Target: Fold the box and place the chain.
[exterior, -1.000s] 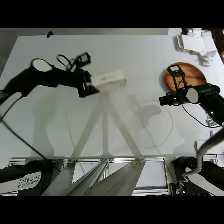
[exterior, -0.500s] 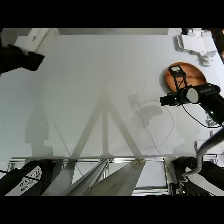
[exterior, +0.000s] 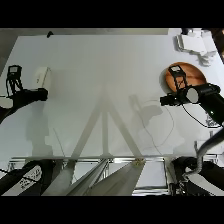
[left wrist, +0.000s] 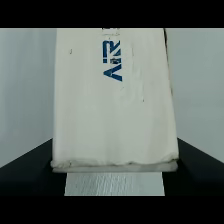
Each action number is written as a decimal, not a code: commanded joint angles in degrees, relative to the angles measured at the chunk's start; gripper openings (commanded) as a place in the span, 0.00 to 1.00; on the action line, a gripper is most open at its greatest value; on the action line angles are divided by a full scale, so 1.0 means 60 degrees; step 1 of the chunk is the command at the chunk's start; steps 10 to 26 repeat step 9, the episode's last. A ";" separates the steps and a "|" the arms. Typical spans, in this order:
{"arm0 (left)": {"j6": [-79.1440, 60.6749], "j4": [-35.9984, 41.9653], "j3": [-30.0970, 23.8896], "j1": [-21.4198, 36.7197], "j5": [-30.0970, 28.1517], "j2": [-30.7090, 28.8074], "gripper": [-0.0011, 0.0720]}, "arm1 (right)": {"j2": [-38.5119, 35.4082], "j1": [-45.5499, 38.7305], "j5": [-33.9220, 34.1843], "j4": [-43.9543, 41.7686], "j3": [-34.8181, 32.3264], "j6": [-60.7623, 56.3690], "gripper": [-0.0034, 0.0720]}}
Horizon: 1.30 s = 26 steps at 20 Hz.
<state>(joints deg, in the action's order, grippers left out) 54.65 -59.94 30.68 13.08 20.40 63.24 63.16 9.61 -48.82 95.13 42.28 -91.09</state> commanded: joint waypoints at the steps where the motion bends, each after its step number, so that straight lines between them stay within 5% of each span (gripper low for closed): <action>1: 0.0135 -0.0204 -0.0390 0.0025 -0.0266 0.0182 0.77 | 0.0007 -0.0007 -0.0004 -0.0004 0.0007 0.0004 0.06; 2: 0.0142 -0.0200 -0.0390 0.0025 -0.0262 0.0182 1.00 | 0.0007 -0.0007 -0.0004 -0.0004 0.0007 0.0000 0.06; 9: 0.0138 -0.0295 -0.0390 0.0025 0.0605 -0.0525 0.98 | 0.0007 -0.0007 0.0000 -0.0004 0.0007 0.0000 0.06; 26: 0.0138 -0.0295 -0.0390 0.0025 0.0605 -0.0525 0.98 | 0.0007 -0.0007 0.0000 -0.0004 0.0007 0.0000 0.06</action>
